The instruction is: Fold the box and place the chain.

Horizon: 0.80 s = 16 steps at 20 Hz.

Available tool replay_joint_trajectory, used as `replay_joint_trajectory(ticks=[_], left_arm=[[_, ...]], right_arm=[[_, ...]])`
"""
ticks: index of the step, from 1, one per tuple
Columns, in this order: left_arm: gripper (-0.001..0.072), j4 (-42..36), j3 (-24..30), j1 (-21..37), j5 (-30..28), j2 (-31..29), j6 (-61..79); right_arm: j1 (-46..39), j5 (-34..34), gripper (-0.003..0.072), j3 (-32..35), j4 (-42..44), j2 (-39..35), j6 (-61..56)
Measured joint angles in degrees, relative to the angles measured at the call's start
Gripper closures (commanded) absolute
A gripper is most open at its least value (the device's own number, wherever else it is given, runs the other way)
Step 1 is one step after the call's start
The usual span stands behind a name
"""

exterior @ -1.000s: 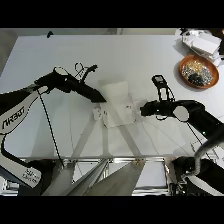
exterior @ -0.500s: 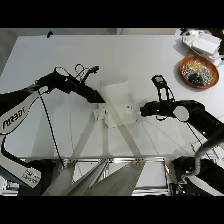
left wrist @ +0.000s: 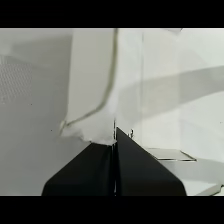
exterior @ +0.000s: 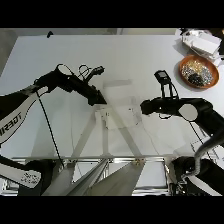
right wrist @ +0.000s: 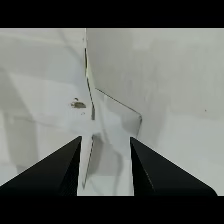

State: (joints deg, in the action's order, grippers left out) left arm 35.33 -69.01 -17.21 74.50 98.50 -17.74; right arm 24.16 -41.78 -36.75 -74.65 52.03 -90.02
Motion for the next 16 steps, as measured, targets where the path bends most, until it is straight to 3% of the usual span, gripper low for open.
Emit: replay_joint_trajectory(ticks=[7,11,16], left_arm=[[0.0714,3.37,1.7,-0.37,-0.37,-10.47,1.22],[0.0711,2.78,9.66,-1.09,-4.81,-17.55,3.63],[0.0704,2.86,17.35,-6.12,-10.49,-20.85,7.58]], right_arm=[[0.02,-13.18,0.0346,-2.86,-4.24,-10.93,0.04],[0.02,-21.7,0.0347,-3.08,-6.43,-13.94,0.07],[0.02,-25.27,0.0349,-3.06,-7.13,-14.86,0.07]])
